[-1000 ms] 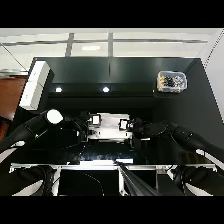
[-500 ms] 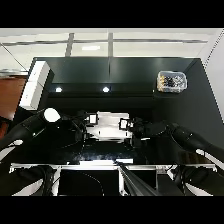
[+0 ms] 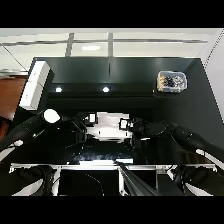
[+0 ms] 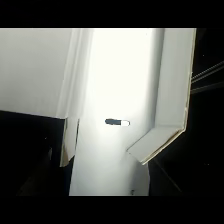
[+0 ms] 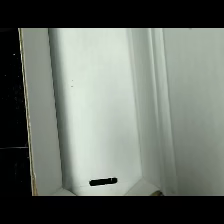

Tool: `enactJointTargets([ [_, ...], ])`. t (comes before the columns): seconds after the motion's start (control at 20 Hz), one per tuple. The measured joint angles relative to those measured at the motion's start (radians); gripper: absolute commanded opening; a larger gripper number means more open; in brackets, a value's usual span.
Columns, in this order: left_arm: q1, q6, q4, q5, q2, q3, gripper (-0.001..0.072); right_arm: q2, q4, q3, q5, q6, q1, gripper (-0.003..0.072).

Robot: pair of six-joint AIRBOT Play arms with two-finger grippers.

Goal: Fold the box and place the chain.

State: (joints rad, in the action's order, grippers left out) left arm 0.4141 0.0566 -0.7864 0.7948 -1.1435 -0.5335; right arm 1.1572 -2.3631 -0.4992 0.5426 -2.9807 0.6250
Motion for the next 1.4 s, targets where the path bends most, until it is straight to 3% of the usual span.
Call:
enactJointTargets([
  [0.2, 0.011, 0.0, 0.011, -0.007, 0.0, 0.011, 0.0463, 0.0, 0.001, 0.0, 0.002, -0.001, 0.0, 0.0545],
  [0.3, 0.013, 0.0, 0.012, -0.014, 0.0, 0.013, 0.0362, 0.0, 0.001, 0.0, 0.002, -0.001, 0.0, 0.0545],
  [0.35, 0.014, 0.0, 0.012, -0.021, 0.0, 0.014, 0.0351, 0.0, 0.001, 0.0, 0.003, -0.002, 0.0, 0.0545],
  [0.6, 0.015, 0.0, 0.011, -0.017, 0.0, 0.015, 0.0356, 0.0, 0.002, 0.0, 0.003, -0.002, 0.0, 0.0545],
  [0.75, 0.015, 0.0, 0.006, -0.003, 0.0, 0.015, 0.0428, 0.0, 0.001, 0.0, 0.0, -0.002, 0.0, 0.0545],
  [1.4, 0.016, 0.039, -0.073, -0.045, 0.0, 0.016, 0.0428, 0.0, 0.0, 0.0, 0.0, 0.0, 0.0, 0.0545],
])
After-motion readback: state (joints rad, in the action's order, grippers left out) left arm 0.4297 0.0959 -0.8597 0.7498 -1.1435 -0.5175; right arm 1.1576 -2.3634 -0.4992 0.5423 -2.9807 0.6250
